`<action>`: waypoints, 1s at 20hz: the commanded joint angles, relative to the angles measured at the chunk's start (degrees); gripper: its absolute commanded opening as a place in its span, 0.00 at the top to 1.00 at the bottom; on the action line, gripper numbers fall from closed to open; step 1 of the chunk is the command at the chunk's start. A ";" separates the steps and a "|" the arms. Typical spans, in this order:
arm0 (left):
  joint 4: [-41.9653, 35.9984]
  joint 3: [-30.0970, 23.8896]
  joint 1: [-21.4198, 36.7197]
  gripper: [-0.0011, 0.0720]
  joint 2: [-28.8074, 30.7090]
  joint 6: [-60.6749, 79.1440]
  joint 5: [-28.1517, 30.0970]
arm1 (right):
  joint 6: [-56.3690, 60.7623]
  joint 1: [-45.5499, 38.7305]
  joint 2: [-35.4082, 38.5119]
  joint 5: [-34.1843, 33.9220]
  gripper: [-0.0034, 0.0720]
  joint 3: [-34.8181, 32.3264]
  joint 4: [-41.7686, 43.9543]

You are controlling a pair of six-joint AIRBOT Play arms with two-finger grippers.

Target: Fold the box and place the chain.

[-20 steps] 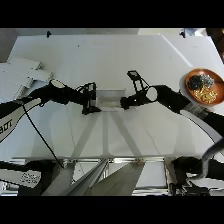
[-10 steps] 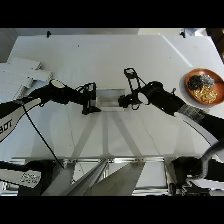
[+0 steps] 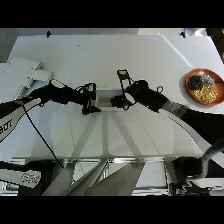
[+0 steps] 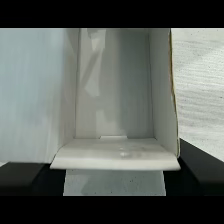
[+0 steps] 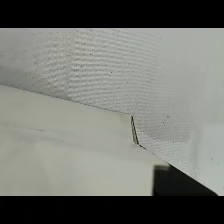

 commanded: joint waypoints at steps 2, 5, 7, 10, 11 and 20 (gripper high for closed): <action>-0.04 0.02 0.00 0.75 0.00 -0.02 0.04 | 6.08 0.39 -1.57 5.64 0.54 1.81 -3.39; -0.04 0.02 0.00 0.75 0.00 -0.02 0.02 | 10.29 0.39 -1.90 8.09 0.57 1.81 -6.03; -0.02 0.02 0.00 0.75 0.00 -0.02 0.04 | 12.63 0.39 -1.92 7.65 0.58 1.81 -6.08; -0.04 0.02 0.00 0.75 0.00 -0.02 0.04 | 15.98 0.39 -1.95 5.51 0.65 1.84 -5.84; -0.02 0.02 0.00 0.75 0.00 -0.02 0.04 | 15.98 0.39 -2.05 5.09 0.67 1.86 -5.44; -0.02 0.02 0.00 0.75 0.00 -0.02 0.02 | 15.72 0.39 -2.45 4.70 0.93 1.86 -3.89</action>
